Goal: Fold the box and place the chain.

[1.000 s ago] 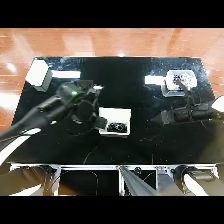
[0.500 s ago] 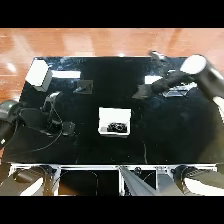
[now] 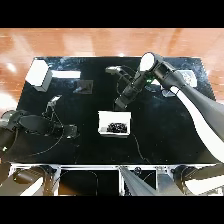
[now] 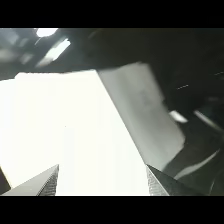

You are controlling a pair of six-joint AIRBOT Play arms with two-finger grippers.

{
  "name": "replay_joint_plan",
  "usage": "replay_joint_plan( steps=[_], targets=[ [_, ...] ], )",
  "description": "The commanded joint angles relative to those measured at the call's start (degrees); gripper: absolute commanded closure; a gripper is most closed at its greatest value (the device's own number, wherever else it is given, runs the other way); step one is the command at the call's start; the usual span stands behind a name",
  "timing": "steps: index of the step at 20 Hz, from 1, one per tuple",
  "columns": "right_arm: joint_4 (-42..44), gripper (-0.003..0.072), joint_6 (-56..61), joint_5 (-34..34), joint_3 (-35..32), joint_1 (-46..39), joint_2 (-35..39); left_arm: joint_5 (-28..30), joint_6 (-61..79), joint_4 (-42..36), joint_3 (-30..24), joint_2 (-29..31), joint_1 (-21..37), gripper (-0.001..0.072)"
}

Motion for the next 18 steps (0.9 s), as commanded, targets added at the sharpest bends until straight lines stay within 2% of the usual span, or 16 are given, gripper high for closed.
replay_joint_plan(
  steps=[1,5,11,15,18],
  targets=[
    [1.4,0.0069,-2.2,5.0,0.1,1.3,0.6,-0.9,0.3,-0.3,-0.2,0.1,0.0,0.0200],
    [-2.3,0.0068,-2.4,4.3,-0.5,3.0,4.6,-1.1,0.3,-0.3,-0.2,0.0,0.0,0.0200],
    [-11.9,0.0068,0.5,1.1,-7.2,8.8,5.5,-1.3,0.3,-0.3,-0.2,0.0,-0.1,0.0200],
    [-17.6,0.0066,2.1,-0.2,-7.2,12.7,5.7,-1.5,0.3,-0.3,-0.2,0.0,-0.1,0.0200],
    [-18.6,0.0055,3.5,0.0,-7.2,14.9,6.3,-1.5,0.3,-0.3,-0.2,0.0,-0.1,0.0200]
  ],
)
